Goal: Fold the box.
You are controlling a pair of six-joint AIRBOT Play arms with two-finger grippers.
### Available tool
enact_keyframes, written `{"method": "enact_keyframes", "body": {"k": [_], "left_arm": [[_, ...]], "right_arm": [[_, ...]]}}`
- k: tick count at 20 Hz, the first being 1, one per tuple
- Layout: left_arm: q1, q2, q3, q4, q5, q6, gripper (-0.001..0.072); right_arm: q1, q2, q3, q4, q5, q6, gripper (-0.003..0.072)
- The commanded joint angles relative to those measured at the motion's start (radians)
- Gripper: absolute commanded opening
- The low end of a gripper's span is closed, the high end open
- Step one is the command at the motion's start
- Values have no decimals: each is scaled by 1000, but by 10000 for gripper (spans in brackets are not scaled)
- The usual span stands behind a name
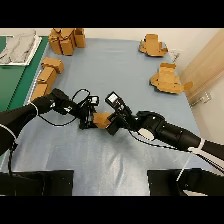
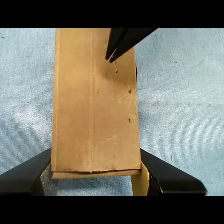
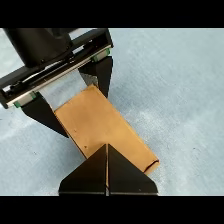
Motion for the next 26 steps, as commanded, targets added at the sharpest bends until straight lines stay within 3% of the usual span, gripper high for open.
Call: {"method": "enact_keyframes", "body": {"k": [1,7,13,20,26], "left_arm": [[0,-1,0,-3,8,0,287],[0,-1,0,-4,8,0,287],[0,-1,0,-4,8,0,287],[0,0,1,-5,6,0,287],[2,10,10,-38,10,-64,285]], "right_arm": [[0,-24,-8,-28,-8,33,6],[1,-35,-18,-3,87,33,6],[0,-31,-16,-11,80,33,6],[-11,129,45,-84,40,48,6],[-116,269,0,-278,284,211,6]]}}
